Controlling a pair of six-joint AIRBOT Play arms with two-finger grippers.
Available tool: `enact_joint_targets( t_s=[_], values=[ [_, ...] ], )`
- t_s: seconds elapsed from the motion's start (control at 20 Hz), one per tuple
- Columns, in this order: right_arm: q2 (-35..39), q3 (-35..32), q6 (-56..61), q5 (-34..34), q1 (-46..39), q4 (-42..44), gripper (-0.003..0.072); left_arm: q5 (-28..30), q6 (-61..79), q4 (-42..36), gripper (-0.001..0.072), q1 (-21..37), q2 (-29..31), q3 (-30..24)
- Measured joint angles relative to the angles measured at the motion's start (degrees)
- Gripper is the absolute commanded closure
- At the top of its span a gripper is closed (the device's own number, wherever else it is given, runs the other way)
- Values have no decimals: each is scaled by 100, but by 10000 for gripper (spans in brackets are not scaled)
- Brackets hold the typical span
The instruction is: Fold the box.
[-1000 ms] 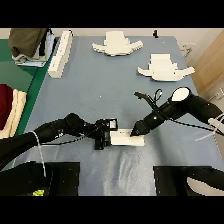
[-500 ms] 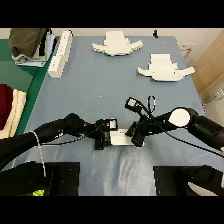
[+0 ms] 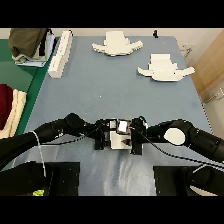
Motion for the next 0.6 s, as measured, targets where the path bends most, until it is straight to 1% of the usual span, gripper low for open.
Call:
enact_joint_targets(
  t_s=[0.05,0.1,0.3,0.6],
  values=[
    [31,-52,-59,-39,24,-24,191,2,-2,0,280,0,0,0],
    [57,-85,-116,-94,42,-55,164,2,0,0,280,0,0,0],
    [92,-157,-225,-166,81,-192,164,4,-2,-2,280,0,0,0],
    [0,-179,-269,-295,98,-785,168,11,-2,-4,280,0,0,0]
  ],
)
